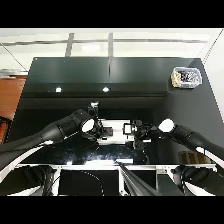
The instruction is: Fold the box and place the chain.
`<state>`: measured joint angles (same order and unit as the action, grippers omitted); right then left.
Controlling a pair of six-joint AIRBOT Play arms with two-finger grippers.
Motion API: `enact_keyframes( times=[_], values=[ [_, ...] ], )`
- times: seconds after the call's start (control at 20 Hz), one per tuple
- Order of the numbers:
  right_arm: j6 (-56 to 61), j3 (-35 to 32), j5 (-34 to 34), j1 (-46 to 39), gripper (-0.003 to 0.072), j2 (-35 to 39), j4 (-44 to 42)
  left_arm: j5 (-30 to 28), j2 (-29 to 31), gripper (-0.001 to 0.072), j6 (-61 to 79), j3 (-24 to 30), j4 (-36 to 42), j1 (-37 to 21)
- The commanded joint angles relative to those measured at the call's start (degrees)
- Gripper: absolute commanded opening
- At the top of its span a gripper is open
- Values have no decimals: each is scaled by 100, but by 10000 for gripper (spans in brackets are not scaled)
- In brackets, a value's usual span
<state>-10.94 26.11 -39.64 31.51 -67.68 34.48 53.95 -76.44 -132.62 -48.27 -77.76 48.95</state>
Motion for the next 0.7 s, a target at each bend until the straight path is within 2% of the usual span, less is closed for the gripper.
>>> enact_keyframes(
  times=[0.0, 0.15, 0.2, 0.3, 0.35, 0.4, 0.45, 0.6, 0.65],
  values=[
    [-2, 0, -15, 4, 411, -4, 0, 76, -2, 379, -37, -33, -116, 0],
    [-2, 0, -15, 4, 411, -4, 0, 81, -4, 363, -120, -33, -175, 2],
    [-2, 0, -17, 4, 411, -4, 0, 107, -4, 324, -142, -33, -205, 2],
    [-2, 0, -15, 4, 411, -4, 2, 186, -4, 172, -142, -33, -254, 2],
    [-2, 0, -15, 4, 411, -4, 2, 181, -4, 131, -142, -33, -254, 2],
    [-2, 0, -15, 4, 411, -4, 0, 179, -4, 50, -142, -33, -256, 2],
    [-2, 0, -15, 4, 411, -4, 2, 175, -4, 27, -136, -33, -258, 4],
    [-2, 0, -17, 4, 414, -2, 0, 175, -4, 26, -136, -33, -264, 22],
    [20, 2, -17, 4, 512, 7, -13, 184, -4, 26, -136, -33, -278, 20]
  ],
)
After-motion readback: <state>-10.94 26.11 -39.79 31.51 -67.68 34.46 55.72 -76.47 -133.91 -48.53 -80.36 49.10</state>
